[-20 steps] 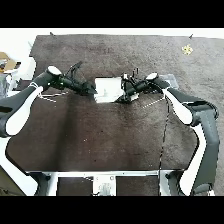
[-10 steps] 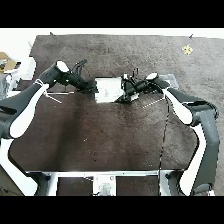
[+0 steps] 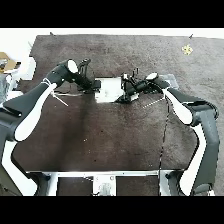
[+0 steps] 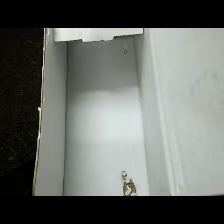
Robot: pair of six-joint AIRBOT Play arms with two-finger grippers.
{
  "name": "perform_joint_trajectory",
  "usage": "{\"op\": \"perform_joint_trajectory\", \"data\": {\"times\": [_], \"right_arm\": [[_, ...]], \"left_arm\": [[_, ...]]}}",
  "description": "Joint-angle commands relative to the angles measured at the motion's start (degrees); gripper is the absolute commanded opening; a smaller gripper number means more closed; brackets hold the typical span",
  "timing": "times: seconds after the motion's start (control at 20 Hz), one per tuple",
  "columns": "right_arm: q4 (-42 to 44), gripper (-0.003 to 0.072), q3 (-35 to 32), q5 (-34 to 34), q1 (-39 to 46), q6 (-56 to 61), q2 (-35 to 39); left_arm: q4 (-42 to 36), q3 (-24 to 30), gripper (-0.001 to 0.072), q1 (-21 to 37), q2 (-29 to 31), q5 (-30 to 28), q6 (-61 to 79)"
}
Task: Fold the box and place the chain.
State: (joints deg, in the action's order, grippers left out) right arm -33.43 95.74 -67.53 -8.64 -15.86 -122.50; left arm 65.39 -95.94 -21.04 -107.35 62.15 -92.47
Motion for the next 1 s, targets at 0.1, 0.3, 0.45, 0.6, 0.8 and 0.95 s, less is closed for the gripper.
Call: {"op": "perform_joint_trajectory", "data": {"times": [0.1, 0.3, 0.45, 0.6, 0.8, 0.95], "right_arm": [[0.02, 0.0547, -0.02, -0.02, 0.0, 0.02, 0.0], [0.02, 0.0547, -0.02, -0.02, 0.0, 0.02, 0.0], [0.02, 0.0547, -0.02, -0.02, 0.0, 0.02, 0.0], [0.02, 0.0547, -0.02, -0.02, 0.02, 0.02, 0.0], [0.02, 0.0547, -0.02, -0.02, 0.0, 0.02, 0.0], [0.02, 0.0547, -0.02, -0.02, 0.0, 0.02, 0.0]], "left_arm": [[9.75, -5.81, 0.031, -4.15, -3.39, 4.22, -9.81], [18.56, -11.93, 0.0308, -6.95, -7.23, 10.84, -15.91], [24.48, -13.66, 0.0307, -8.94, -8.72, 12.63, -20.33], [29.07, -14.25, 0.0289, -10.69, -9.81, 12.41, -23.37], [31.74, -14.49, 0.0288, -10.99, -10.27, 12.61, -26.67], [31.78, -14.47, 0.0284, -10.99, -10.99, 12.26, -27.56]]}}
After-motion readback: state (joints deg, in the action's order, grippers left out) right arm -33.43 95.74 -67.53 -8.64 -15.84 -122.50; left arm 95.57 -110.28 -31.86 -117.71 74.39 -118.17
